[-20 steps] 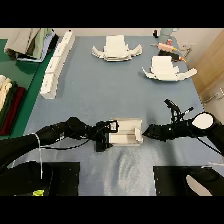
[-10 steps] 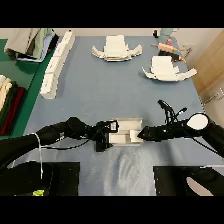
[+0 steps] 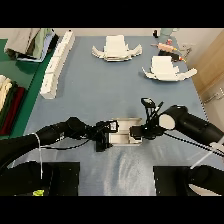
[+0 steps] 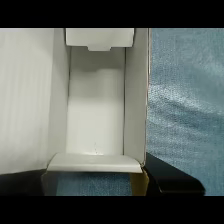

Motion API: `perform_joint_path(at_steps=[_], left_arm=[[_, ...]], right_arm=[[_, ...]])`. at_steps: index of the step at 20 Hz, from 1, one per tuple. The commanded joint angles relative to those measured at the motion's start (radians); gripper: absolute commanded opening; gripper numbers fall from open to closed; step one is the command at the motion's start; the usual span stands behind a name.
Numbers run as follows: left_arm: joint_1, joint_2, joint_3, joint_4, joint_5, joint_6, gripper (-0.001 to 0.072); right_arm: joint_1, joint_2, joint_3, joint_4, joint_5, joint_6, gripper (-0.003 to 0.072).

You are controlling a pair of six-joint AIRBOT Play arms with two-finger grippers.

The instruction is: Fold the box.

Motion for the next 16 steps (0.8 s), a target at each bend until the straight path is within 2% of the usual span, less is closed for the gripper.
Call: perform_joint_path(at_steps=[1,7,13,14,16], left_arm=[[0.000,0.000,0.001,0.000,0.000,0.000,0.0425],[0.000,0.000,0.001,0.000,0.000,0.000,0.0424],[0.000,0.000,0.001,0.000,0.000,0.000,0.0424],[0.000,0.000,0.001,0.000,0.000,0.000,0.0424],[0.000,0.000,0.001,0.000,0.000,0.000,0.0424]], right_arm=[[0.127,-0.122,0.116,-0.222,0.119,0.274,0.0357],[0.143,-0.236,0.156,-0.213,0.143,0.317,0.0358],[0.141,-0.244,0.156,-0.241,0.165,0.378,0.0357],[0.141,-0.244,0.156,-0.246,0.165,0.385,0.0333],[0.141,-0.245,0.156,-0.260,0.165,0.390,0.0179]])
